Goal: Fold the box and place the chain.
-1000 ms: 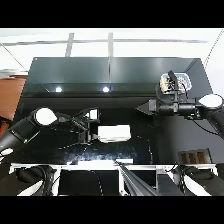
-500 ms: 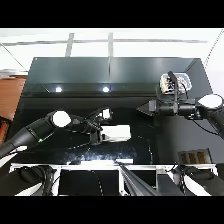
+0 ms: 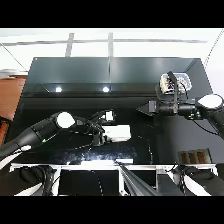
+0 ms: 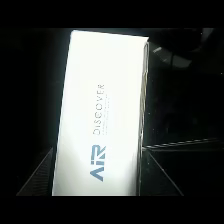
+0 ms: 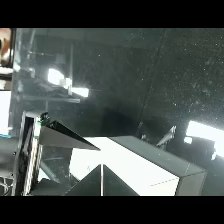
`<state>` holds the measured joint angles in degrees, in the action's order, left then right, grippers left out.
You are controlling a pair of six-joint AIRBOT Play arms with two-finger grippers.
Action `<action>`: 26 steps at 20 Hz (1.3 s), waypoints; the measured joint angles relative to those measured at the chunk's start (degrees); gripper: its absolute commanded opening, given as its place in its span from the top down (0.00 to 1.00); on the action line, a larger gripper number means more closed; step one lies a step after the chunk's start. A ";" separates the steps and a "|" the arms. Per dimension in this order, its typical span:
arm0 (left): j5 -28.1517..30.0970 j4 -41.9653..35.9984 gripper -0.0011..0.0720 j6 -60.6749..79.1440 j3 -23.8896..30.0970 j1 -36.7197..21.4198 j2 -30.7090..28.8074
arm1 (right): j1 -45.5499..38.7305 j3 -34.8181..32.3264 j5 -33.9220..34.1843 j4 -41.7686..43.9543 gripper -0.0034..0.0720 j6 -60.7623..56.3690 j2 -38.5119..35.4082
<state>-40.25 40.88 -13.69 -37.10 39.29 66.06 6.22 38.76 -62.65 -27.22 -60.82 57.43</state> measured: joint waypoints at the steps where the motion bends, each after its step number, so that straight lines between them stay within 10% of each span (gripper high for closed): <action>1: 0.55 -0.02 0.01 0.04 -0.02 0.33 0.09 | 0.00 0.00 0.02 -0.02 0.93 0.00 0.02; 15: 5.11 -0.68 0.02 0.11 -0.04 4.94 6.23 | 0.00 0.00 0.07 -0.04 0.93 -0.02 0.00; 19: 5.14 -0.81 0.28 -0.22 -0.04 5.35 7.06 | 0.00 0.00 0.83 -0.07 0.93 -0.02 0.00; 26: 2.58 9.14 0.30 -12.24 -3.43 -5.22 4.94 | 0.00 0.00 1.60 -0.07 0.93 -0.02 0.02</action>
<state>-37.67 50.02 -25.93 -40.53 34.06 71.00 6.22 38.76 -61.06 -27.29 -60.84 57.45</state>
